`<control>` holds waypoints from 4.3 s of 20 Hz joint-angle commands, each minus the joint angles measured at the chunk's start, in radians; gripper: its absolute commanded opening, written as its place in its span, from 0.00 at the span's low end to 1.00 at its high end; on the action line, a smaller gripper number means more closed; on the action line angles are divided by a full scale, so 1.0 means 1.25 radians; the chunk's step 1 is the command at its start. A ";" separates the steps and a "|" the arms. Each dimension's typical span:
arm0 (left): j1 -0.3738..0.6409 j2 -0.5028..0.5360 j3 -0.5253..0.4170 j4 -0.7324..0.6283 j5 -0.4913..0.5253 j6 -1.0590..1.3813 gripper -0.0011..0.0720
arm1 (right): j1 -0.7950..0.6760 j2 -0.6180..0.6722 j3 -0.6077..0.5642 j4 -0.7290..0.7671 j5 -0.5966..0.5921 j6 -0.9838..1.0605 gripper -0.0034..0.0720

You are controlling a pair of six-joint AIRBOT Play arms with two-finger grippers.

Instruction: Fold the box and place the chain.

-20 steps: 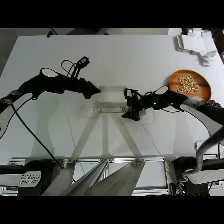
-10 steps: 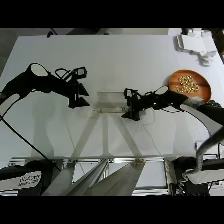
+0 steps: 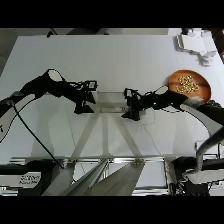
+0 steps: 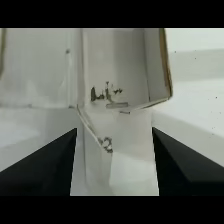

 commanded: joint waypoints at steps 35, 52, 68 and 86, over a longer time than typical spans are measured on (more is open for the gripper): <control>0.114 0.157 0.000 0.004 -0.009 -0.167 0.03 | 0.000 0.000 0.000 0.000 0.000 0.000 0.64; 0.120 -0.003 0.000 0.213 -0.028 -1.010 0.03 | 0.000 0.000 0.000 0.000 0.000 0.000 0.64; 0.018 0.092 -0.093 0.075 0.063 -0.969 0.03 | 0.000 0.000 0.000 0.000 0.000 0.000 0.64; 0.002 0.208 -0.193 -0.073 0.209 -0.917 0.84 | 0.000 0.000 0.000 0.000 0.000 0.000 0.64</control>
